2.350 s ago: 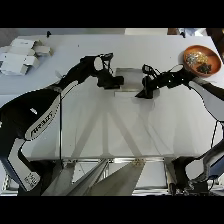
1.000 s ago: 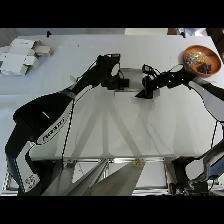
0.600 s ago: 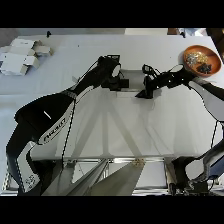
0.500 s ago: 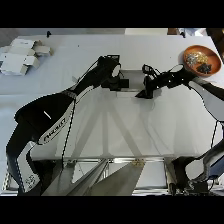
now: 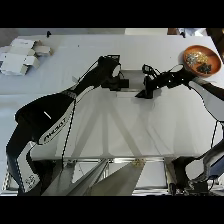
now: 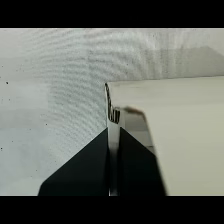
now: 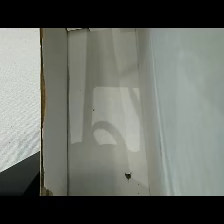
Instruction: Fold the box and place the chain.
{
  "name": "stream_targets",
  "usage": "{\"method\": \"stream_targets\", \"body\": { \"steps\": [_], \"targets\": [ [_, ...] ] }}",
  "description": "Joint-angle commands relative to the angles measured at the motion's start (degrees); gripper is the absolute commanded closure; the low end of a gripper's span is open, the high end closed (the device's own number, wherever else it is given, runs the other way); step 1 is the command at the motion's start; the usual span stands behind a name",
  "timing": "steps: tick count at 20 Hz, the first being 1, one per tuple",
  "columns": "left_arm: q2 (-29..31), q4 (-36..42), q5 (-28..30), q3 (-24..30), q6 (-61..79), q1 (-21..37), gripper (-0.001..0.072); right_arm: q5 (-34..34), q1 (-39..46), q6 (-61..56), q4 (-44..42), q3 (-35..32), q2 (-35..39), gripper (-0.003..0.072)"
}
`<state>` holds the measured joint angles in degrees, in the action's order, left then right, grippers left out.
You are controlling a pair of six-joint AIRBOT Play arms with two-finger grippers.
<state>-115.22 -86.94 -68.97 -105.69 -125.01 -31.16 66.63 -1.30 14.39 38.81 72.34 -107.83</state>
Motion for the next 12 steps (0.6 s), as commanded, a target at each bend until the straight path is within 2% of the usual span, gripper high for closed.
{"method": "stream_targets", "body": {
  "steps": [1, 3, 5, 6, 12],
  "targets": [
    [0.00, -1.25, -1.05, -0.02, 0.15, 0.00, 0.0699, 0.02, -0.07, 0.00, 0.00, 0.00, -0.04, 0.0162],
    [0.00, -1.22, -0.96, -0.02, 0.26, 0.00, 0.0678, 0.02, -0.07, 0.00, 0.00, -0.02, -0.04, 0.0162],
    [0.02, -1.22, -0.96, -0.02, 0.24, 0.00, 0.0474, 0.02, -0.07, 0.00, 0.00, 0.00, -0.04, 0.0162],
    [0.02, -1.22, -0.96, -0.02, 0.24, 0.00, 0.0416, 0.02, -0.07, 0.00, 0.00, 0.00, -0.04, 0.0162],
    [0.17, 0.76, -1.03, -0.02, 0.79, 0.11, 0.0408, 0.02, -0.07, 0.00, 0.00, 0.00, -0.04, 0.0162]
  ]
}}
